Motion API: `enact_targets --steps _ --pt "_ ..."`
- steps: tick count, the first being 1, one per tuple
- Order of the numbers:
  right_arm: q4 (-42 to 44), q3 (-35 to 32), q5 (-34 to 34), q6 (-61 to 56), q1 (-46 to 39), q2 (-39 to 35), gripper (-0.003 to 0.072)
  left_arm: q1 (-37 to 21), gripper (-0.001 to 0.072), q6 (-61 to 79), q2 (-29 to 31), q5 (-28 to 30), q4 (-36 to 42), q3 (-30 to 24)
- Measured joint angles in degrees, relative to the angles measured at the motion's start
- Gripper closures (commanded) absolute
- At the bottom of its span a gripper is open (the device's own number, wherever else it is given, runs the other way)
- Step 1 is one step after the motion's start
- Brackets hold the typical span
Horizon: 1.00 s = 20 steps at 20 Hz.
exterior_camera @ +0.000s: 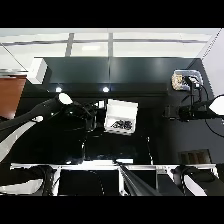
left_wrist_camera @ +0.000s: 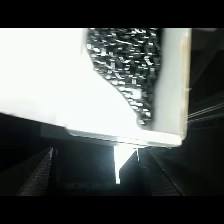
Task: Fold the box and place the chain.
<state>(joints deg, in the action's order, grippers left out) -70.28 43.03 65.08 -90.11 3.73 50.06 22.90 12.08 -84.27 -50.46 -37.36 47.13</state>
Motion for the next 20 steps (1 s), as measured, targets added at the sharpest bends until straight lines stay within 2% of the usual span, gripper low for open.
enact_targets --steps 4,9,20 --pt "-0.09 0.0 -0.26 0.11 0.0 0.0 0.0242 0.61 -0.0002 0.0 -0.92 -1.29 -0.07 1.29" --pt "-0.15 0.0 -0.37 0.5 0.0 0.0 0.0242 0.87 -0.0002 0.02 -1.09 -2.73 -4.76 1.68" --pt "-0.2 0.0 -0.42 0.66 0.0 0.0 0.0242 4.2 -0.0002 -0.2 -1.14 -1.07 -2.82 1.79"
